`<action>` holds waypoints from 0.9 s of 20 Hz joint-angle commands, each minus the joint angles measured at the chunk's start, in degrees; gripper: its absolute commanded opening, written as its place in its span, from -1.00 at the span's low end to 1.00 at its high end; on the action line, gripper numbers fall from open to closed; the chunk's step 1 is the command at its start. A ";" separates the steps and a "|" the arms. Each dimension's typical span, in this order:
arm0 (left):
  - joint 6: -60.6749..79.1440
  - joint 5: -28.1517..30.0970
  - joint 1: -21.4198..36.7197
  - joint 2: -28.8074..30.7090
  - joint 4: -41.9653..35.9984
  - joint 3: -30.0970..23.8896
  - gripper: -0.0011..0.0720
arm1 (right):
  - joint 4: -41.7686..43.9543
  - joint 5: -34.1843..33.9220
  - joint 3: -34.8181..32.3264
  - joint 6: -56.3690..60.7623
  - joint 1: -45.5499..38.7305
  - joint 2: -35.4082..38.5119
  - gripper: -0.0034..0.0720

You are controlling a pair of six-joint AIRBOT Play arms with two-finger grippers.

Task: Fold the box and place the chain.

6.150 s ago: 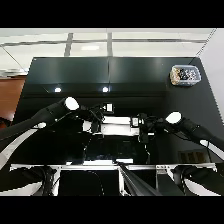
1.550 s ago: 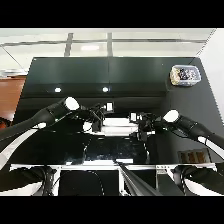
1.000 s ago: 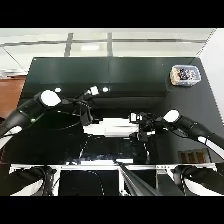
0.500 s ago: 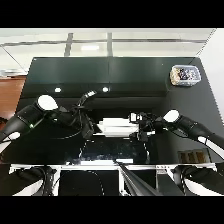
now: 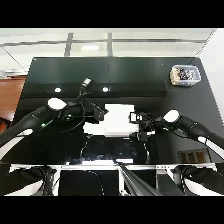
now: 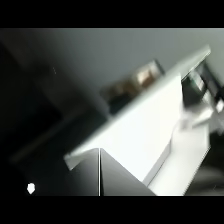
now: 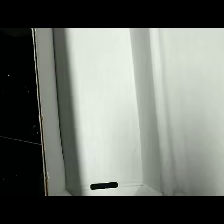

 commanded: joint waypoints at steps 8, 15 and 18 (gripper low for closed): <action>-3.50 -16.02 1.05 -10.05 13.22 9.81 -0.90 | 0.02 0.00 -0.02 0.00 0.07 -0.02 0.36; -6.45 -21.16 9.88 8.94 17.11 11.69 -0.90 | 0.02 0.00 -0.02 0.00 0.07 -0.02 0.36; 1.46 -23.69 13.14 15.02 17.18 4.20 -0.90 | 0.02 0.00 -0.02 0.00 0.07 -0.02 0.36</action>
